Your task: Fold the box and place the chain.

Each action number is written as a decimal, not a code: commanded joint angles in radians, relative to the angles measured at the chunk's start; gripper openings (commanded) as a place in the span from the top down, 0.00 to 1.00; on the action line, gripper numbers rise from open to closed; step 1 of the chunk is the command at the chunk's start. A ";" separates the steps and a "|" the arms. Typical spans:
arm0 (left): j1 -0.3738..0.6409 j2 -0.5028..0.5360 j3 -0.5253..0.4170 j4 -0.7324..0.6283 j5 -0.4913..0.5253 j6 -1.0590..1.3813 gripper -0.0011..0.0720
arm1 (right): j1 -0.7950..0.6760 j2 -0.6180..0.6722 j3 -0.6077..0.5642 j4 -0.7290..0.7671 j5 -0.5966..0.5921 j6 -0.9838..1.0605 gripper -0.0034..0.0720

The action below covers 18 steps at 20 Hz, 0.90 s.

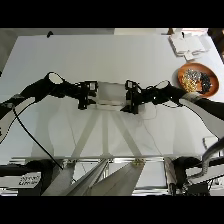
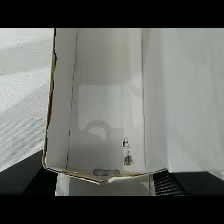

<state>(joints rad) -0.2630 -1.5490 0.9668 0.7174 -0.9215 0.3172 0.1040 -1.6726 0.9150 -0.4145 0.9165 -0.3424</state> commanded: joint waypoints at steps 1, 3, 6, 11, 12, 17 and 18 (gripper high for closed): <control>-0.001 -0.001 0.000 -0.050 -0.004 0.001 0.56 | 0.001 0.000 0.000 0.000 0.000 0.000 0.24; -0.001 -0.001 0.000 -0.048 -0.014 0.001 0.56 | 0.001 0.000 0.000 0.000 0.000 0.000 0.24; -0.001 -0.001 0.000 -0.047 -0.033 0.001 0.56 | 0.001 0.000 0.000 0.000 0.000 0.000 0.24; -0.001 -0.001 0.000 -0.047 -0.036 0.001 0.78 | 0.001 0.000 0.000 0.000 0.000 0.000 0.24; -0.001 -0.001 0.000 -0.047 -0.035 0.002 0.78 | 0.001 0.000 0.000 0.000 0.000 0.000 0.24; -0.001 -0.002 -0.001 -0.051 -0.037 0.000 0.77 | 0.001 0.000 0.000 0.000 0.000 0.000 0.24; -0.001 -0.003 -0.001 -0.051 -0.037 0.000 0.75 | 0.001 0.000 0.000 0.000 0.000 0.000 0.24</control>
<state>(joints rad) -0.2634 -1.5505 0.9665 0.6670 -0.9577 0.3183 0.1040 -1.6722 0.9150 -0.4149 0.9161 -0.3431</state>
